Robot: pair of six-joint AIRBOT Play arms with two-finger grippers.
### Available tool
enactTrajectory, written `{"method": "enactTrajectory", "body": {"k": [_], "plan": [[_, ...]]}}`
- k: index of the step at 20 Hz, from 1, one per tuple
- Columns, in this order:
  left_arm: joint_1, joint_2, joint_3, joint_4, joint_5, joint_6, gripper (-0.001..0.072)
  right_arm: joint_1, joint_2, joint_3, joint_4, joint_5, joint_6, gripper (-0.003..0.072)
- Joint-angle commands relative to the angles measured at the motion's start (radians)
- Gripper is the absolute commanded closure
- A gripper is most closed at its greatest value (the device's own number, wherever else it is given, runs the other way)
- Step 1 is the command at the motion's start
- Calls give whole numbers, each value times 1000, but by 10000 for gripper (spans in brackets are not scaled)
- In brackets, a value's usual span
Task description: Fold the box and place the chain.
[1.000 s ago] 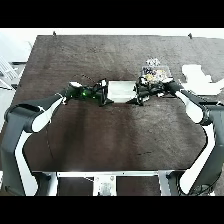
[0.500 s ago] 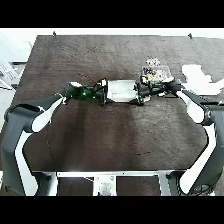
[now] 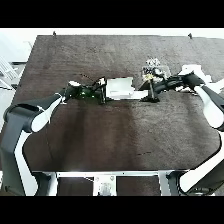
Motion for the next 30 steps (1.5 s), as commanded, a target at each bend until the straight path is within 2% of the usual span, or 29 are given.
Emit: {"method": "enactTrajectory", "body": {"k": [1, 3, 4, 5, 6, 7, 11, 18, 23, 30], "plan": [[-2, -1, -1, 6, -19, 5, 420, -63, 70, 1, -2, 24, 32, -34], [-2, -1, -1, 6, -19, 4, 420, -69, 80, 1, 79, 56, 32, -34], [-2, -1, -1, 6, -20, 3, 420, -63, 80, -3, 120, 80, 32, 19], [-2, -1, -1, 6, -22, 1, 420, -50, 80, -7, 146, 108, 32, 256], [-2, -1, -1, 6, -21, 1, 420, -34, 80, -12, 158, 128, 32, 556], [-2, -1, -1, 6, -22, 1, 420, -13, 80, -18, 165, 138, 45, 665], [-2, -1, -1, 6, -21, -23, 421, 78, 78, -38, 166, 97, 55, 679], [-2, -1, -1, 28, -20, -75, 420, 121, 76, -31, 269, -214, 227, 679], [-2, -1, -1, 80, -29, -74, 420, 122, 55, 3, 267, -278, 287, 680], [-2, -1, -1, 82, -29, -74, 420, 152, -89, 122, 248, -277, 411, 680]]}}
